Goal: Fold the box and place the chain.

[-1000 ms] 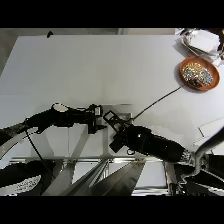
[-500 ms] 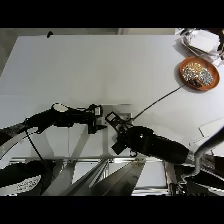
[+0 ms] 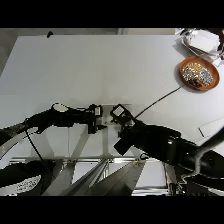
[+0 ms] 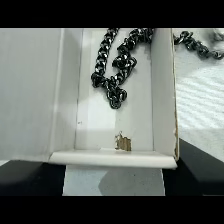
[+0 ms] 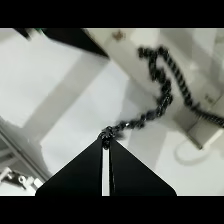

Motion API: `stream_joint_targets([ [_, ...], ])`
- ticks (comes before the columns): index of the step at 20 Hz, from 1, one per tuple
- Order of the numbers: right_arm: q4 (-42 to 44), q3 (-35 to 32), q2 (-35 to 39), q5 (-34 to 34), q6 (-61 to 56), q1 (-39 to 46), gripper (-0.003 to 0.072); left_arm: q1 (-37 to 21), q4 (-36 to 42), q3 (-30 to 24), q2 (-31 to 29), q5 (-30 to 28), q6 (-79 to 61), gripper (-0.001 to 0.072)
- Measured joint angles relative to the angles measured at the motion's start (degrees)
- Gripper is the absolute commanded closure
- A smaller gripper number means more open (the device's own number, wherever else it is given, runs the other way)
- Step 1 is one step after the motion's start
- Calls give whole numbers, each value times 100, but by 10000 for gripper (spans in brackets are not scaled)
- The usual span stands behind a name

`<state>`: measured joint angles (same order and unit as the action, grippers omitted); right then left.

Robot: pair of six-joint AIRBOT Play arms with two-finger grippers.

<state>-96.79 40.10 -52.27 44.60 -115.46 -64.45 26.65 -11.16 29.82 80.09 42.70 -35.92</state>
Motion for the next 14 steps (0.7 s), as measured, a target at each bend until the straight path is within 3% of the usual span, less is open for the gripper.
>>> stream_joint_targets([
  [6, -612, 684, 479, -76, 101, 413, 669, 0, 2, 0, 0, 0, 0, 416],
  [14, -813, 1143, 551, -719, 243, 874, 669, 0, 2, 0, 0, 0, 0, 416],
])
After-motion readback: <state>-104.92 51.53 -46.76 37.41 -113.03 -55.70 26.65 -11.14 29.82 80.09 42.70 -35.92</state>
